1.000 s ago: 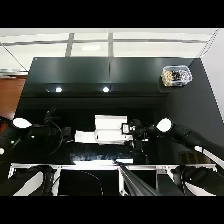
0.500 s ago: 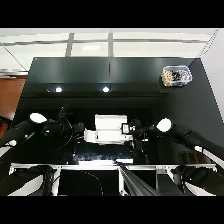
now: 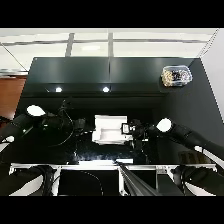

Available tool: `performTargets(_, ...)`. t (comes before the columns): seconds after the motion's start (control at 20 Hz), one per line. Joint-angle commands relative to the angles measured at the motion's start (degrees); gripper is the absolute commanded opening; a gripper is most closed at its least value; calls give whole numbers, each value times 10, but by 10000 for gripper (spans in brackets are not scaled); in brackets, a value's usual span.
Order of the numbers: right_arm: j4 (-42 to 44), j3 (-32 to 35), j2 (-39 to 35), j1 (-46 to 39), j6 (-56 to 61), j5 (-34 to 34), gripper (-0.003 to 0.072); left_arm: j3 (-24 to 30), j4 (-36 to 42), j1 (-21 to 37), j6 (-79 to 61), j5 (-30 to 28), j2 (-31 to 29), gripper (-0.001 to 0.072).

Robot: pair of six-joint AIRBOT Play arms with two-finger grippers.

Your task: Fold the box and place the chain.

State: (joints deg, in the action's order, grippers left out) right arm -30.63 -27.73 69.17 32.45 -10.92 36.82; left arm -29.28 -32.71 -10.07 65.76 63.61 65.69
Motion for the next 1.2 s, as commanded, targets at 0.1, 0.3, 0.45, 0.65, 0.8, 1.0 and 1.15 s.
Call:
performTargets(0.1,0,0,0,1,0,0,484,-3,3,-86,7,-69,0,617)
performTargets(0.3,0,0,0,1,0,0,484,-4,-17,-155,57,-168,0,493)
performTargets(0.45,0,0,0,1,0,0,484,-19,-109,-192,154,-188,0,487)
performTargets(0.65,0,0,0,1,1,0,484,-52,-229,-238,271,-185,0,486)
performTargets(0.8,0,0,0,1,0,0,484,-86,-355,-281,402,-166,0,486)
performTargets(1.0,0,0,0,1,0,0,484,-142,-472,-343,578,-111,25,456)
performTargets(1.15,0,0,0,1,0,0,484,-187,-499,-377,621,-58,68,294)
